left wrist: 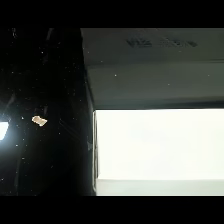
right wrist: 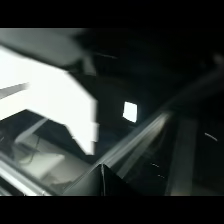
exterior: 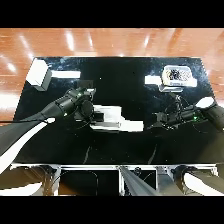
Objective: Fold the box and place the chain.
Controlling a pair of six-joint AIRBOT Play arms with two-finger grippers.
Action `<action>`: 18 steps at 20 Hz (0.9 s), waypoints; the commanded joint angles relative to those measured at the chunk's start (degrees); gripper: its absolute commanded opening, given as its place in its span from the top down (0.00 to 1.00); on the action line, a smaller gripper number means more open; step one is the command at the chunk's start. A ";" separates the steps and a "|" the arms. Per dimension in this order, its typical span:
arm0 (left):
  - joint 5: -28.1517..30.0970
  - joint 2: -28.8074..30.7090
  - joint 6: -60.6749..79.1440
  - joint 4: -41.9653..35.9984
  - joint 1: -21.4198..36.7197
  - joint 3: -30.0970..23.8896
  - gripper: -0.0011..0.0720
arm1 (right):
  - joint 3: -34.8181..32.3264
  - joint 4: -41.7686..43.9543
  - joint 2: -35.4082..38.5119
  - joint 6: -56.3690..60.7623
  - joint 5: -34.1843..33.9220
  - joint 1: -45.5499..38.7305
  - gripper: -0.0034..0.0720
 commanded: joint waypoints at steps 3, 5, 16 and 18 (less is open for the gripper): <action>-0.37 -0.07 0.00 -0.22 0.02 -0.02 0.96 | -2.29 2.27 -4.85 4.48 -6.93 2.51 0.91; -0.37 -0.07 0.00 -0.20 0.02 -0.02 0.96 | -2.27 5.81 -7.32 2.78 -9.57 6.10 0.91; -0.28 -0.07 0.00 -0.17 0.02 -0.02 0.96 | 0.96 17.18 -9.81 -4.39 -9.01 12.24 0.29; -0.28 -0.07 0.00 -0.20 0.02 -0.02 0.96 | 2.01 17.16 -9.81 -5.46 -7.43 12.24 0.25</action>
